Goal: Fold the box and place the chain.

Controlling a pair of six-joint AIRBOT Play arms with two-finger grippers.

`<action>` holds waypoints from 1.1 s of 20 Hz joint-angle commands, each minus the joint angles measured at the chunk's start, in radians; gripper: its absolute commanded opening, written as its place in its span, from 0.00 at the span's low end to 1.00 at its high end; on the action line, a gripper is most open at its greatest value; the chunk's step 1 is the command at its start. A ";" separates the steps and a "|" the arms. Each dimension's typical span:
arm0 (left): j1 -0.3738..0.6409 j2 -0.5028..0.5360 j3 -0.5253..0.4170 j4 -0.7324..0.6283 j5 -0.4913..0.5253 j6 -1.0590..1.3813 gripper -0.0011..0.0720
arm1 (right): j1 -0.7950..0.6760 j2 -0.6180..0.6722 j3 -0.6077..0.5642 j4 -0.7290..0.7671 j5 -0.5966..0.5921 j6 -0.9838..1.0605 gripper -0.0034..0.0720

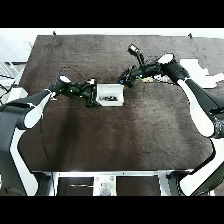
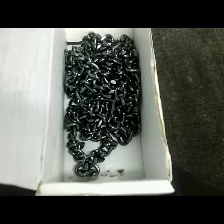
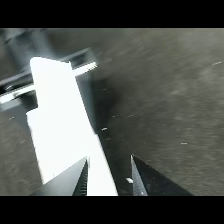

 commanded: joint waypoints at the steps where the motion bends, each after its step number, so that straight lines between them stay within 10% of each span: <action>1: 0.001 0.001 0.000 0.000 0.000 0.000 0.51 | 0.016 -0.007 0.003 -0.025 0.067 0.005 0.47; 22: 0.001 0.001 0.000 0.000 0.000 0.000 0.51 | 0.111 -0.010 0.003 -0.098 0.045 -0.051 0.51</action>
